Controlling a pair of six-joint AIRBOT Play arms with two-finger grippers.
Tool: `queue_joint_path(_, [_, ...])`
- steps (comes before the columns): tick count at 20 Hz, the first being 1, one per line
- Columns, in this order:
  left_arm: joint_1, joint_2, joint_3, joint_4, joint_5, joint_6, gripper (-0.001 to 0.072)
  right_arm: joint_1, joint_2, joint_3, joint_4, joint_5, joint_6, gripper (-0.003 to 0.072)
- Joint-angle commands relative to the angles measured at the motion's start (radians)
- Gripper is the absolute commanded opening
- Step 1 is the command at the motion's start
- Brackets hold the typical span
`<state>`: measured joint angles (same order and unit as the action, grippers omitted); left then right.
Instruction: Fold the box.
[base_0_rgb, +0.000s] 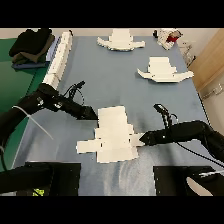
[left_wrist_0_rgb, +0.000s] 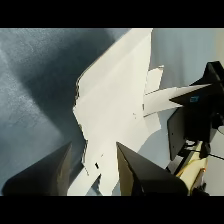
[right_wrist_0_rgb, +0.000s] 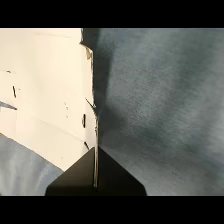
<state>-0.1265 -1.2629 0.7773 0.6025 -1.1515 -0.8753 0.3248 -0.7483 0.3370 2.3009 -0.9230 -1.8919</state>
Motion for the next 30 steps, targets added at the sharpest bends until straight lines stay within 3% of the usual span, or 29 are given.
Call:
queue_joint_path(1, [0.007, -0.149, 0.041, -0.046, -0.01, 0.078, 0.0406, 0.014, 0.006, -0.005, -0.001, 0.017, -0.001, 0.0002])
queue_joint_path(7, [-0.017, -0.315, 0.129, -0.154, -0.154, 0.24, 0.0406, 0.014, 0.006, -0.005, -0.008, 0.017, -0.001, 0.0003])
queue_joint_path(13, [-0.072, -0.351, 0.174, -0.131, -0.232, 0.296, 0.0404, 0.014, 0.006, -0.005, -0.009, 0.017, -0.001, 0.0003])
queue_joint_path(15, [-0.072, -0.351, 0.187, -0.089, -0.247, 0.297, 0.0153, 0.014, 0.006, -0.005, -0.009, 0.017, -0.001, 0.0003])
queue_joint_path(24, [-0.093, -0.351, 0.203, -0.059, -0.27, 0.304, 0.0154, 0.014, 0.006, -0.005, -0.016, 0.017, -0.001, 0.0003])
queue_joint_path(25, [-0.098, -0.351, 0.203, -0.06, -0.27, 0.311, 0.0137, 0.014, 0.006, -0.005, -0.016, 0.017, -0.001, 0.0003])
queue_joint_path(26, [-0.102, -0.351, 0.203, -0.059, -0.272, 0.329, 0.0014, 0.014, 0.006, -0.005, -0.016, 0.017, -0.001, 0.0003])
queue_joint_path(29, [-0.105, -0.351, 0.21, -0.06, -0.268, 0.368, 0.0012, 0.014, 0.006, -0.005, -0.015, 0.017, -0.001, 0.0007])
queue_joint_path(30, [-0.105, -0.351, 0.216, -0.06, -0.264, 0.368, 0.0012, 0.014, 0.006, -0.005, -0.016, 0.017, -0.001, 0.0045])
